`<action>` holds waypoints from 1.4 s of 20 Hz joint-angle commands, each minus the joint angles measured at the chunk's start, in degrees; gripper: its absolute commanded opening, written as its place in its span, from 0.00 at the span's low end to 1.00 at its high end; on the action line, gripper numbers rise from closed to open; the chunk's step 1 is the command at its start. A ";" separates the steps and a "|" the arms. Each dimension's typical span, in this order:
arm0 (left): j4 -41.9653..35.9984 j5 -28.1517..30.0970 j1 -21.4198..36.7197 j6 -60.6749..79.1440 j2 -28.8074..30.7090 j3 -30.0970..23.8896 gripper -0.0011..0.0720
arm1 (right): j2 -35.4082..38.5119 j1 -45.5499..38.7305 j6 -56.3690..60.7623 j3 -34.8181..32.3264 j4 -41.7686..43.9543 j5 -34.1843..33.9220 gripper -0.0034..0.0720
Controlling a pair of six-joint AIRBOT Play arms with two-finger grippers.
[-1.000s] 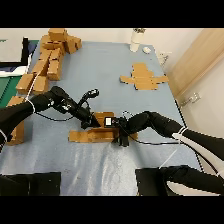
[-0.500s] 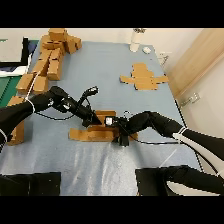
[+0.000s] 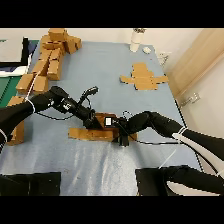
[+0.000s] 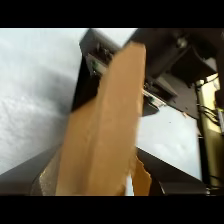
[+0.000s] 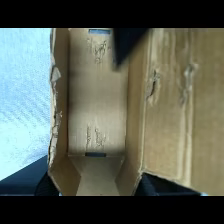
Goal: Fold the box.
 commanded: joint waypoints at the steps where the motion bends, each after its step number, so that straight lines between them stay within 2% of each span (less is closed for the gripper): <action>1: 4.00 -3.30 0.94 -5.66 0.70 0.09 0.86 | -0.04 -0.02 0.04 0.02 0.00 -0.11 0.77; 6: 6.60 -4.59 6.86 -11.04 3.96 1.55 0.86 | -0.04 -0.02 0.04 0.02 0.02 -0.20 0.77; 11: 7.04 -5.05 10.32 -11.52 4.57 1.55 0.86 | -0.04 -0.02 -1.01 0.02 -0.02 -0.28 0.77; 21: 7.04 -4.48 12.02 -11.50 4.57 1.55 0.86 | -0.04 0.48 -0.98 0.04 0.02 -1.53 0.77; 28: 7.06 -4.00 12.20 -11.52 4.57 1.55 0.86 | 0.02 0.48 -0.98 2.03 0.00 -5.84 0.77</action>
